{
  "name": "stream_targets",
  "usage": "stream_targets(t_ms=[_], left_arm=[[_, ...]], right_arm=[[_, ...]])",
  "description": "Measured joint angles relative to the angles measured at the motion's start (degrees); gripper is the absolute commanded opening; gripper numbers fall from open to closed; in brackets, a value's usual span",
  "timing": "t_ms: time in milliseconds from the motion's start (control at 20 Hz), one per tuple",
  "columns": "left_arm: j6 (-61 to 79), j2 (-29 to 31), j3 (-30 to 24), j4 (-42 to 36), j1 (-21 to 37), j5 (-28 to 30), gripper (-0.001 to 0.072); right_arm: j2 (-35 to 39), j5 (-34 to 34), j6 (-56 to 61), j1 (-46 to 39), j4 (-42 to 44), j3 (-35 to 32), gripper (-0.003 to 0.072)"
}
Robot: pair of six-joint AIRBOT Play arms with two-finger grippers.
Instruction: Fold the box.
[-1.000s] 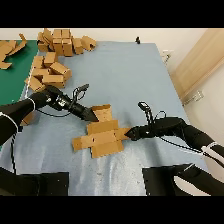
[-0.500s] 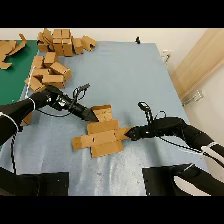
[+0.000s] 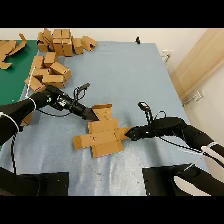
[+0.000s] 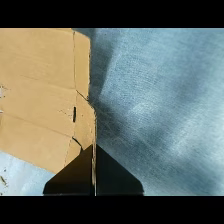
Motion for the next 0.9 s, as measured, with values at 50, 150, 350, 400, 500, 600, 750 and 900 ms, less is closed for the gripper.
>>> stream_targets(t_ms=[50,150,350,400,500,600,750,900], left_arm=[[0.11,0.0,0.0,-0.02,0.0,0.17,0.0012],[0.17,0.0,0.0,-0.24,0.0,0.83,0.0013],[0.33,0.0,0.02,-1.81,-0.04,2.29,0.0373],[0.33,0.0,0.07,-2.21,-0.04,2.64,0.0396],[0.28,-0.02,0.07,-2.19,0.0,2.64,0.0397],[0.11,-0.02,0.07,-2.21,0.0,2.78,0.0397],[0.09,-0.02,0.07,-2.29,0.0,2.84,0.0142],[0.39,-0.02,0.07,-2.4,0.0,2.23,0.014]], right_arm=[[0.0,0.0,0.0,0.0,0.0,0.0,0.0005],[0.0,0.02,0.0,-0.02,0.0,0.0,0.0005],[0.0,0.07,0.0,-0.02,0.0,0.0,0.0005],[0.0,0.07,0.0,0.0,0.02,0.0,0.0006],[0.0,0.07,0.0,0.0,0.02,0.0,0.0006],[0.0,0.07,-0.02,0.0,0.02,0.0,0.0005],[0.0,0.07,0.0,0.0,-0.04,0.0,0.0005],[0.0,0.04,-0.02,0.0,-0.13,0.0,0.0005]])
